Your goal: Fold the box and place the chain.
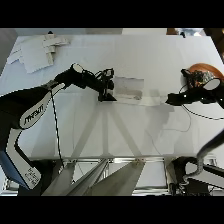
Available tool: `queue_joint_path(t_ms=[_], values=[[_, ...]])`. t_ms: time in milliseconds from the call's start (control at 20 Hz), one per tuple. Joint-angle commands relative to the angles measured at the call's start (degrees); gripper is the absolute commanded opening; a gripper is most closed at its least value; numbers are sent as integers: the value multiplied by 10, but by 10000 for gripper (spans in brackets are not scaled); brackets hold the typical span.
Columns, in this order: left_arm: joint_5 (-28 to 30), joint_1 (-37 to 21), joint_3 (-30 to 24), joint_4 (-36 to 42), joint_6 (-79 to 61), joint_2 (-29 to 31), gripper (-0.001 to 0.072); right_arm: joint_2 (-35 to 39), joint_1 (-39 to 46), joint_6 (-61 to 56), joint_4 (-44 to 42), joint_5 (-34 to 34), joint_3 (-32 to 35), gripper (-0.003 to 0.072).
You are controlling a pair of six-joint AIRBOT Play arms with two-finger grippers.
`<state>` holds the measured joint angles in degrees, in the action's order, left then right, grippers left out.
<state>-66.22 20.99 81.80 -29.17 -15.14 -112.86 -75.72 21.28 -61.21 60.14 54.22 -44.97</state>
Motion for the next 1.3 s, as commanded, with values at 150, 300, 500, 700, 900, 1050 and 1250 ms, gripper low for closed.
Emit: queue_joint_path(t_ms=[150,300,500,700,900,1050,1250], values=[[0,0,0,0,0,0,11,-35,-44,-4,-57,-51,7,6],[0,0,0,0,0,0,11,-34,-44,-1,-79,-50,7,6],[0,0,0,0,0,0,11,-34,-44,33,-130,-40,7,4],[0,0,0,0,0,0,11,-35,-44,50,-173,-43,7,4],[0,0,0,0,0,0,11,-37,-44,62,-181,-43,7,4],[0,0,0,0,0,0,11,-44,-46,62,-181,-42,7,4],[0,0,0,0,0,0,11,-65,-78,86,-203,-50,7,4]])
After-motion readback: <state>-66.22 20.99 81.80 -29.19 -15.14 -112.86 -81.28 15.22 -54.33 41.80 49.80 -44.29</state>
